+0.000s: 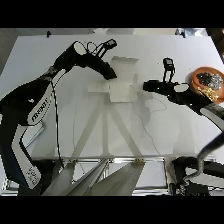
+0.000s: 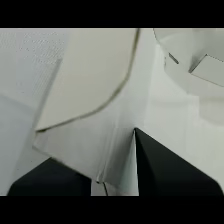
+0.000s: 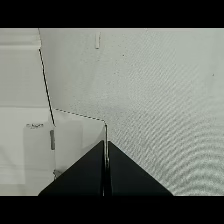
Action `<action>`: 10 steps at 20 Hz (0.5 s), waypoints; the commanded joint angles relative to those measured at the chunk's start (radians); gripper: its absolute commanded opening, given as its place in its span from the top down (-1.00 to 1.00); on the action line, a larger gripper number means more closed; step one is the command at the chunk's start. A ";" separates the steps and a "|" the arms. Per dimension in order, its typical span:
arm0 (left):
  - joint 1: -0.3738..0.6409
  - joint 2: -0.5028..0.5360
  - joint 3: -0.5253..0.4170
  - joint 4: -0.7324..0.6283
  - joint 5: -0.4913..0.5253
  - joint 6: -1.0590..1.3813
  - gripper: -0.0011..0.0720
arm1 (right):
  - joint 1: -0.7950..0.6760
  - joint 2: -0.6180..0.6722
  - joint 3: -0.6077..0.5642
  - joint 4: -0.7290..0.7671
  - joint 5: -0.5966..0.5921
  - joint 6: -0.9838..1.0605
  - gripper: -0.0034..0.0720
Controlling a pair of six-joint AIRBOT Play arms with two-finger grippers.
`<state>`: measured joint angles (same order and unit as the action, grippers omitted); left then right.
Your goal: Fold the box and place the chain.
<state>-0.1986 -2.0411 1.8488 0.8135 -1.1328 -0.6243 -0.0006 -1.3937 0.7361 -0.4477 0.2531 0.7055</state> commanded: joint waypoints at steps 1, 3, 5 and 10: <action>0.000 0.000 0.000 0.003 -0.044 0.062 0.36 | 0.001 0.000 0.000 0.000 0.000 0.000 0.89; 0.000 0.000 0.000 -0.006 -0.057 0.083 0.55 | 0.001 0.000 0.000 0.000 0.000 0.000 0.89; 0.000 0.000 0.000 -0.018 -0.070 0.103 0.60 | 0.001 0.000 0.000 0.000 0.000 0.000 0.89; 0.000 0.000 0.000 -0.019 -0.098 0.134 0.94 | 0.001 0.000 0.000 0.000 0.000 0.000 0.89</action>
<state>-0.1986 -2.0407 1.8488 0.7948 -1.2140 -0.5102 -0.0006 -1.3937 0.7361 -0.4480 0.2523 0.7055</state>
